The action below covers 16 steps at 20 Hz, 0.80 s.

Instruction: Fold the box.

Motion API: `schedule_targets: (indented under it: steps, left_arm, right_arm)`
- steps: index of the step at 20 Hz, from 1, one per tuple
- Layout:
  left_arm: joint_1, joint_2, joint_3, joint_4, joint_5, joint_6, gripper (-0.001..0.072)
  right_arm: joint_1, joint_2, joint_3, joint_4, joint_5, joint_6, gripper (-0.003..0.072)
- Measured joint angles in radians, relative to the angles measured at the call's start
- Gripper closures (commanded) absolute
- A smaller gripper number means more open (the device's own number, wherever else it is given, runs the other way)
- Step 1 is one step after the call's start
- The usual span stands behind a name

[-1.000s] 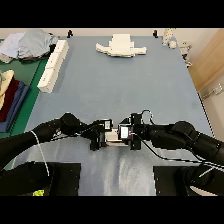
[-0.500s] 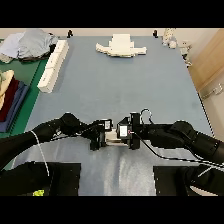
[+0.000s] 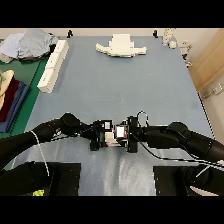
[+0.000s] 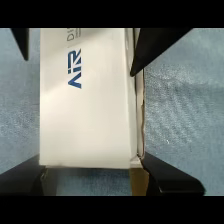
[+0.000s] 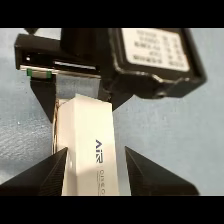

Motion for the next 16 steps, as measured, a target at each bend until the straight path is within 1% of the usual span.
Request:
schedule_targets:
  steps: [8,11,13,14,15,16]
  left_arm:
    - [-0.001,0.0,0.0,-0.002,0.001,0.0,0.0185]
    - [-0.001,0.0,0.0,-0.002,0.002,-0.001,0.0185]
    - [-0.001,0.0,0.0,-0.002,0.002,-0.002,0.0185]
    - [-0.001,0.0,0.0,-0.002,0.003,-0.002,0.0185]
    - [-0.001,0.0,0.0,-0.002,0.003,-0.002,0.0185]
    - [-0.001,0.0,0.0,-0.003,0.003,-0.002,0.0185]
  right_arm:
    - [0.019,0.009,0.0,0.039,-0.023,0.0,0.0167]
    - [0.02,0.044,0.0,0.061,-0.025,0.005,0.0167]
    - [0.02,0.081,0.0,0.082,-0.021,0.055,0.0167]
    - [0.02,0.099,0.0,0.089,-0.014,0.098,0.0196]
    - [0.02,0.116,-0.004,0.094,-0.006,0.153,0.0382]
    - [0.019,0.128,-0.011,0.098,0.004,0.209,0.0598]
